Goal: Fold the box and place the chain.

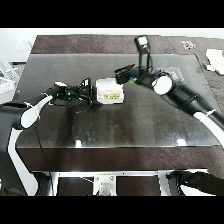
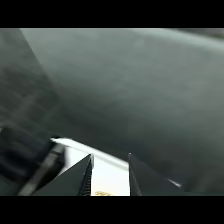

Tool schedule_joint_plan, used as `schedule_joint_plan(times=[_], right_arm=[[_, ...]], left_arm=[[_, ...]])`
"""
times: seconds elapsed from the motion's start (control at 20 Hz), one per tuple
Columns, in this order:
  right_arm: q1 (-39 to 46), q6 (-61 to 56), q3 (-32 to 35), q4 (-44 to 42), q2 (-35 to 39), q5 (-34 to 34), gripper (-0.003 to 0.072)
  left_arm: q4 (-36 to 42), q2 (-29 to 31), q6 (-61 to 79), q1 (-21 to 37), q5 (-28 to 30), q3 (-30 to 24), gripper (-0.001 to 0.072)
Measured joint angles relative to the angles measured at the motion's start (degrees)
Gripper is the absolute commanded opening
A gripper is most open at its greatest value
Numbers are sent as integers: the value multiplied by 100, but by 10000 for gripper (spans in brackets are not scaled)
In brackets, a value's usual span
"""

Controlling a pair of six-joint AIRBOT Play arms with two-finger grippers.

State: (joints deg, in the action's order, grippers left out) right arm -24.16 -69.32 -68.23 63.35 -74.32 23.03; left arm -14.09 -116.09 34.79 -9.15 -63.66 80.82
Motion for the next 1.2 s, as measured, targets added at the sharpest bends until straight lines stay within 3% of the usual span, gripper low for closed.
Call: schedule_joint_plan(times=[0.25,0.55,0.7,0.85,1.2], right_arm=[[1167,2234,-737,-1191,-485,1095,256],[1816,4256,-2374,-2656,-2162,3003,215],[1853,4647,-3281,-2933,-3003,3884,215],[1880,4907,-3915,-3047,-3593,4282,193],[1735,5353,-4402,-3130,-4155,4994,194]], left_arm=[[0,0,0,0,-2,0,416],[0,0,-2,0,-2,0,417],[0,0,-2,0,-2,0,417],[0,0,-2,0,-2,0,416],[0,0,0,0,-2,0,417]])
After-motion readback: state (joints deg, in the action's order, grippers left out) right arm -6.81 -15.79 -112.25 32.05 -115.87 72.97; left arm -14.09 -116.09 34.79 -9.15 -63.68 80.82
